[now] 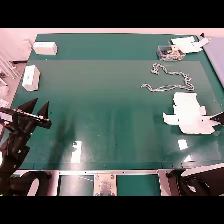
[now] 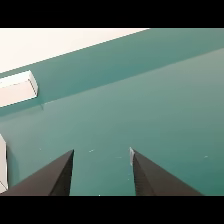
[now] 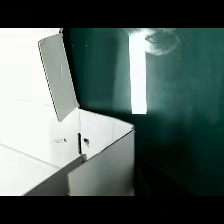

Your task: Fold the box and place the chain.

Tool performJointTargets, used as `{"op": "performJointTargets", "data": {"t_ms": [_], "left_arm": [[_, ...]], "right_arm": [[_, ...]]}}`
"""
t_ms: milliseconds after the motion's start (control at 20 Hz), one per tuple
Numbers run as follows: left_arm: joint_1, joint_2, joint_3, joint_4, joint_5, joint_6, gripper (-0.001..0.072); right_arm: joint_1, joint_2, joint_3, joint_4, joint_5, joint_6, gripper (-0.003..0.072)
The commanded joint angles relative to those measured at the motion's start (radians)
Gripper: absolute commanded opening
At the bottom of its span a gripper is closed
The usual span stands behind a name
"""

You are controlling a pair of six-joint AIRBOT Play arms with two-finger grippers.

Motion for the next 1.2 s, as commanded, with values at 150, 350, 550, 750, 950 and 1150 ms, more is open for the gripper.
{"op": "performJointTargets", "data": {"t_ms": [150,350,550,750,950,1150], "left_arm": [[0.000,0.001,0.001,0.000,0.000,-0.001,0.0419],[0.000,0.001,0.001,0.000,0.000,-0.001,0.0419],[0.000,0.001,0.001,0.000,0.000,0.000,0.0419],[0.000,0.001,0.001,0.000,0.001,0.000,0.0419],[0.000,0.001,0.001,0.000,0.003,0.000,0.0419],[0.000,0.001,0.001,0.000,0.003,0.000,0.0419]], "right_arm": [[-0.001,-0.023,-0.001,0.000,0.133,-0.069,0.0134],[0.003,-0.015,-0.002,0.023,0.171,-0.050,0.0011],[0.073,0.102,-0.066,0.172,0.171,0.005,0.0009],[0.219,0.276,-0.156,0.394,0.170,0.058,0.0009],[0.445,0.449,-0.189,0.671,0.166,0.058,0.0007],[0.687,0.537,-0.191,0.759,0.071,0.223,0.0007]]}}
